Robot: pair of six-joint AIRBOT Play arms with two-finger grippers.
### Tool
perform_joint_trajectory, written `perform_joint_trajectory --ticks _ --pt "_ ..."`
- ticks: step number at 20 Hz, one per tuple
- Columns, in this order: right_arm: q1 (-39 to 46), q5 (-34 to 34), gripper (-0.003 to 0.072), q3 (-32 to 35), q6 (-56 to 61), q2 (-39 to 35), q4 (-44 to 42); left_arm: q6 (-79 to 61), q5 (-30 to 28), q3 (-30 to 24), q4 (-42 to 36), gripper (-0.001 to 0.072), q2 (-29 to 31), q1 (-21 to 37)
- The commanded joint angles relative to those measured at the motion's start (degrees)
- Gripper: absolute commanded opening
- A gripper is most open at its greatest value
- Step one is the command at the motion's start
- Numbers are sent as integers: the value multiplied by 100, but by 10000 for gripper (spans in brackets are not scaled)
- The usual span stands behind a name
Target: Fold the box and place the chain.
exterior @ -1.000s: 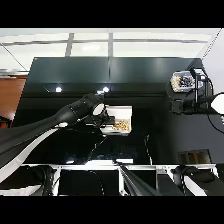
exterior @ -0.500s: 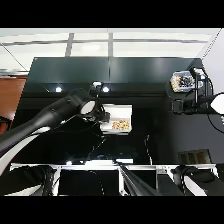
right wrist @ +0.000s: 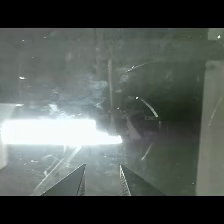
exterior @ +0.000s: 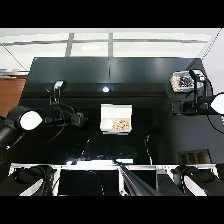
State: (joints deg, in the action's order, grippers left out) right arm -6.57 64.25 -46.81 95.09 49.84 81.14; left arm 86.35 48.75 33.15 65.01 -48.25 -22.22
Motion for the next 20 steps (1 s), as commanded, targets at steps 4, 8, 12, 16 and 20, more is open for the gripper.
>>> perform_joint_trajectory --ticks 4,8,12,16,20 --pt "0 101 252 0 92 -4 -339 -6865 -245 -1128 -2009 716 -310 162" --pt "-11 291 252 0 208 -4 -358 -9053 68 -739 -1926 717 -1047 179" --pt "-11 332 252 0 245 -4 -358 -9864 26 -247 -2592 720 -2092 192" --pt "-11 367 252 0 245 -4 -356 -9860 26 337 -2673 720 -2761 310" --pt "-11 365 252 0 243 -4 -354 -9866 105 575 -2865 720 -2942 319"
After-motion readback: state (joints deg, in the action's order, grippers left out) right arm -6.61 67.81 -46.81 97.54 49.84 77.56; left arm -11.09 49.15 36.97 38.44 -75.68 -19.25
